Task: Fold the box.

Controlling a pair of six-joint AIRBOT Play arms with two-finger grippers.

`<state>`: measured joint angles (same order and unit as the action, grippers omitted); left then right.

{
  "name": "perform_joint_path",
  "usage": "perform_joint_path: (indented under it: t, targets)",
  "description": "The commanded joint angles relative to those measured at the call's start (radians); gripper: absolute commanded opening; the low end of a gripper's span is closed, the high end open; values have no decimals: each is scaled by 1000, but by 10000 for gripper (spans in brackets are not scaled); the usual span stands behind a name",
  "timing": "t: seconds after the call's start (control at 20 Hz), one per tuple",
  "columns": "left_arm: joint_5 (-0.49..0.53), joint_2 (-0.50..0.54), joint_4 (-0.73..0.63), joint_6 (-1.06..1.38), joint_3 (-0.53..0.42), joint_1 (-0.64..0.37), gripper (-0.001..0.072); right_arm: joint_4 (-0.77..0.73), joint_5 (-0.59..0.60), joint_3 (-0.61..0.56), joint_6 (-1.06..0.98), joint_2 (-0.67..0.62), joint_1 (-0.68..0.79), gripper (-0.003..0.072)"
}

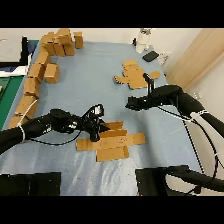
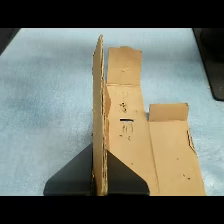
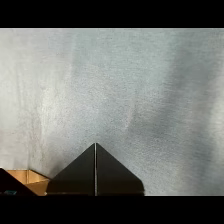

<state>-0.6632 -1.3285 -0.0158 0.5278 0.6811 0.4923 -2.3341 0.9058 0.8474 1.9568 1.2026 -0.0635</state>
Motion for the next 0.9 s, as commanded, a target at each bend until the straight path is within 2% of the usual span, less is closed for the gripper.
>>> perform_joint_path:
  t: [0.0, 0.15, 0.55, 0.6, 0.7, 0.85]
  targets:
    - [-32, -3, 44, -20, 1, 1, 12, 0, 0, 1, 0, -1, -1, 4]
    - [-38, -4, 114, -84, 0, 1, 12, 0, 0, 1, 0, -1, -1, 4]
    - [-47, -3, 113, -97, -1, 1, 13, 32, 43, 1, -9, -16, -1, 3]
    - [-46, -4, 113, -109, -1, 0, 13, 88, 55, 1, -75, -36, -1, 2]
    - [-47, -3, 112, -108, -1, 1, 13, 304, 108, 1, -283, -108, -19, 2]
    - [-47, -3, 112, -108, -1, 1, 13, 605, 277, -7, -521, -269, -183, 2]
